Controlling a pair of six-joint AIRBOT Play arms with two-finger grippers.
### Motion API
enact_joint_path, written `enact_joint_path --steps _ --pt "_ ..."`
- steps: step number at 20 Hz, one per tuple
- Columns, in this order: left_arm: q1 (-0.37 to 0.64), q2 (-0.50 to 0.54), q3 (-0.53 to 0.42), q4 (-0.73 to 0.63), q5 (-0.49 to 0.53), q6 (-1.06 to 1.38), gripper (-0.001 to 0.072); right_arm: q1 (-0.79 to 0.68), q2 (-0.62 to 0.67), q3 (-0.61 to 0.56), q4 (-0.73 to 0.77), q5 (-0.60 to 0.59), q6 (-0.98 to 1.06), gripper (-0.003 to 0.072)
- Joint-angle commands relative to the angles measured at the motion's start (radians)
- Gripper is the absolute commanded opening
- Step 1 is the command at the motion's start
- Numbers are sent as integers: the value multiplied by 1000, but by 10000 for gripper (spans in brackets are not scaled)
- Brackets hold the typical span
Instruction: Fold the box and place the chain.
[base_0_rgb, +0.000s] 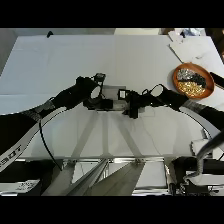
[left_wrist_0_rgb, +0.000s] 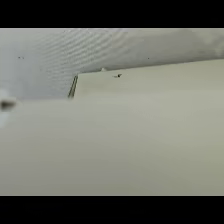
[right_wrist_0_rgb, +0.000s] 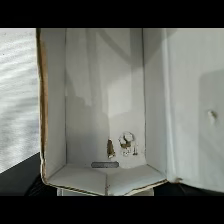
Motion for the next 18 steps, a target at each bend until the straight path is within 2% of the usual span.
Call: enact_joint_path --steps 1,9,11,14,18 --pt "2 35 0 11 -6 2 520 0 1 0 -1 3 0 298" --pt "2 83 0 -1 -29 4 517 0 1 0 -1 3 0 298" --pt "1 80 -1 24 -22 -7 490 0 1 0 -1 3 0 298" --pt "2 55 -1 79 -10 -59 490 0 1 0 -1 3 0 298" --pt "2 -1 -1 78 18 -59 490 0 1 0 -1 3 0 298"
